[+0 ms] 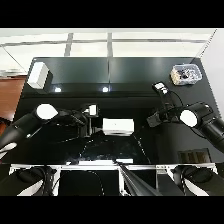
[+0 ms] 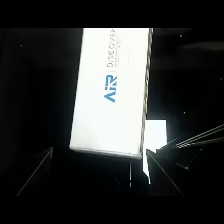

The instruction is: Fold the box and place the chain.

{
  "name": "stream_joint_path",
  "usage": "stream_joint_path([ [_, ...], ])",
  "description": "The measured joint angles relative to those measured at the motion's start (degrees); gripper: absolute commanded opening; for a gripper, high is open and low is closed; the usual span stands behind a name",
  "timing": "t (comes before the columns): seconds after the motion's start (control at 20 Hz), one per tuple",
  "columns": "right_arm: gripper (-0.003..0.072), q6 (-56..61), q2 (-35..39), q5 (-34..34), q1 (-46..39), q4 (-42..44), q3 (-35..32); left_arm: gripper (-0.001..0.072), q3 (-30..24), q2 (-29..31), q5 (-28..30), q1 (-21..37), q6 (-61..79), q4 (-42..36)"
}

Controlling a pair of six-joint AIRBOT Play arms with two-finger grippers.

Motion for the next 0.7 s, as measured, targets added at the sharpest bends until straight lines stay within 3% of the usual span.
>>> stream_joint_path([
  [0.05, 0.0014, 0.02, 0.0, -0.35, -0.02, -0.44, 0.0, 0.0616, 0.15, 1.92, -0.09, 0.0, -3.8, 0.72],
  [0.3, 0.0014, 0.96, 0.0, -5.07, 0.0, -1.7, 0.0, 0.0653, 3.65, 2.54, 0.04, -1.46, -17.88, 0.5],
  [0.35, 0.0014, 1.11, 0.0, -6.08, 0.0, -1.88, 0.0, 0.0715, 5.11, 0.98, -0.02, -2.34, -19.23, 0.46],
  [0.7, 0.0014, 3.45, 0.0, -8.07, -3.91, -3.98, 0.0, 0.0713, 19.98, -15.69, -4.39, -10.6, -24.61, 9.38],
])
